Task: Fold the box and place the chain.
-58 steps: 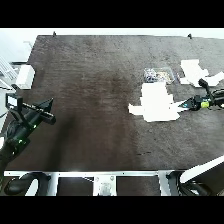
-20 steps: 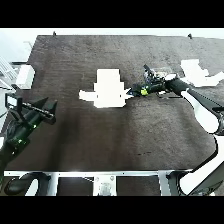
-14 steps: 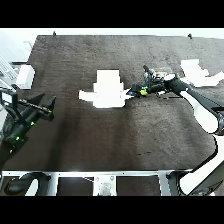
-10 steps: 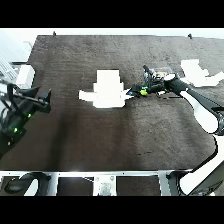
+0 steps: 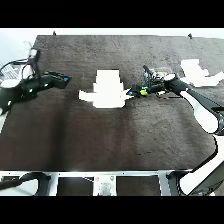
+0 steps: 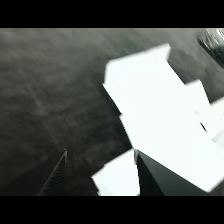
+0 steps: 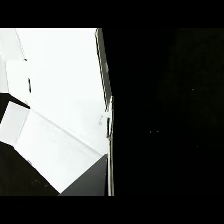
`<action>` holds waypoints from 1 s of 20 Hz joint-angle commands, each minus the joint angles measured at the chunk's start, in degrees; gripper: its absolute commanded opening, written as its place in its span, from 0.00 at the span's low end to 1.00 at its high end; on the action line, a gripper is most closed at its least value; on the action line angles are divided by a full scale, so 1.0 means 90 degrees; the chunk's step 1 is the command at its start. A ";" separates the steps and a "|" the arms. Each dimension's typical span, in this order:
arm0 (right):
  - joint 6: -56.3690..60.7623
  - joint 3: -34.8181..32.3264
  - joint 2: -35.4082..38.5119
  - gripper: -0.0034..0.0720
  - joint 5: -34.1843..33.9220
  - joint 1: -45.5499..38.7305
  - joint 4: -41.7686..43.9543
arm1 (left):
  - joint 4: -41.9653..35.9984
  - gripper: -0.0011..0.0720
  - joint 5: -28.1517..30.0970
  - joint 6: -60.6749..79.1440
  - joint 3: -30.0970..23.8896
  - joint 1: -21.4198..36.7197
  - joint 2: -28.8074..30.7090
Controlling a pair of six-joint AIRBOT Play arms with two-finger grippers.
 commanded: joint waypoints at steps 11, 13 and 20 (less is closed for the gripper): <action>-0.0005 0.0007 -0.0005 0.06 -0.0046 -0.0019 -0.0063 | 0.2803 0.68 -0.2815 -0.3526 0.4401 -0.0702 -0.3031; -0.0005 0.0007 -0.0005 0.06 -0.0049 -0.0022 -0.0061 | 0.2803 0.68 -0.2897 -0.3687 0.4959 -0.0843 -0.3453; -0.0005 0.0007 -0.0005 0.06 -0.0053 -0.0022 -0.0063 | 0.2409 0.68 -0.3271 -0.3903 0.6074 -0.1124 -0.4558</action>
